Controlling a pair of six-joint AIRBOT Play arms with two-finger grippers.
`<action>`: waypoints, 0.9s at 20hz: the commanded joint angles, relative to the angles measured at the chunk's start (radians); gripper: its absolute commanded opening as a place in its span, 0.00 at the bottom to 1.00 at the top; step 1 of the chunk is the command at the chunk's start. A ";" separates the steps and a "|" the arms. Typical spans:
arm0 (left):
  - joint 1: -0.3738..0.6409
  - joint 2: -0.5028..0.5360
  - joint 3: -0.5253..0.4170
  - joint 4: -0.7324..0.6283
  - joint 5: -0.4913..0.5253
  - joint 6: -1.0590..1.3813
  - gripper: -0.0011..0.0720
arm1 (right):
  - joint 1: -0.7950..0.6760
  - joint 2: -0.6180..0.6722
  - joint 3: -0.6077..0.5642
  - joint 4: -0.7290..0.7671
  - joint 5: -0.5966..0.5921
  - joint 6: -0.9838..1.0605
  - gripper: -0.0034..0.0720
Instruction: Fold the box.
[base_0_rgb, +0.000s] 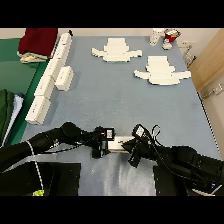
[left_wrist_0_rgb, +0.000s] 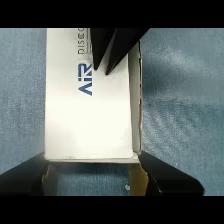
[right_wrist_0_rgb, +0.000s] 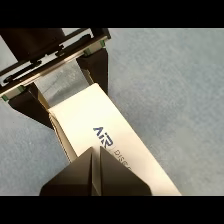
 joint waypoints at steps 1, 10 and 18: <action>0.000 0.000 0.001 0.000 0.001 0.000 0.59 | 0.000 0.019 0.052 -0.080 0.010 -0.001 0.15; 0.000 0.000 0.001 0.000 0.000 0.000 0.59 | -0.212 0.022 0.278 -0.145 -0.455 0.072 0.05; 0.000 0.000 0.001 0.000 0.000 0.000 0.59 | -0.758 -0.329 0.623 -0.113 -0.923 0.056 0.05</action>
